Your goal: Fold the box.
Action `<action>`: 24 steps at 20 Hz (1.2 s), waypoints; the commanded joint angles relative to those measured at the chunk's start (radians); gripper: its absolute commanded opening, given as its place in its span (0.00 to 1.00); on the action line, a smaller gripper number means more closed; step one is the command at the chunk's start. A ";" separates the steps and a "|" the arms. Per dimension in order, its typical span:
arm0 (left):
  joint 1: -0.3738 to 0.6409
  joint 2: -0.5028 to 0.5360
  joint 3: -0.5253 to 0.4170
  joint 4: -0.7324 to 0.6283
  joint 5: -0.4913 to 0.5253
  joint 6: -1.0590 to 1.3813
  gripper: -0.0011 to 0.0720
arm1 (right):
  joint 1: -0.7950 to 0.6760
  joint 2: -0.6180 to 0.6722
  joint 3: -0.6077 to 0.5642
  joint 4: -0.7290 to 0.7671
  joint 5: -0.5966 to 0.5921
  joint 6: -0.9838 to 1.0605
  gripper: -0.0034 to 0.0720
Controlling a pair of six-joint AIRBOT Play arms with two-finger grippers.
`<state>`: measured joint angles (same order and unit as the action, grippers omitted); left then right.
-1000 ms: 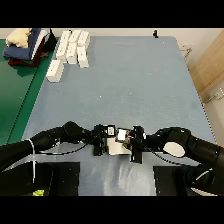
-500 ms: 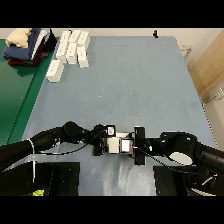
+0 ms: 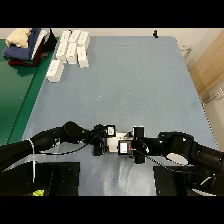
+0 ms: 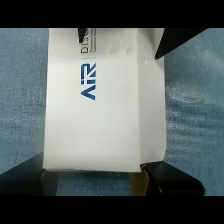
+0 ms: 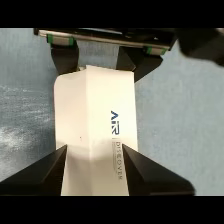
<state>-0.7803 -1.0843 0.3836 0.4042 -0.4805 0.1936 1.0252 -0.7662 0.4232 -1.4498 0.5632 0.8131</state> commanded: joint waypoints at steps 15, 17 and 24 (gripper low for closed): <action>0.001 0.000 0.001 0.000 0.000 0.000 0.58 | -0.001 0.039 0.000 -0.092 -0.026 -0.029 0.63; 0.001 0.000 0.001 0.000 0.000 0.000 0.58 | -0.001 0.074 0.000 -0.099 -0.026 -0.029 0.63; 0.001 0.000 0.001 0.000 0.000 0.000 0.58 | -0.003 0.097 0.000 -0.144 -0.039 -0.029 0.63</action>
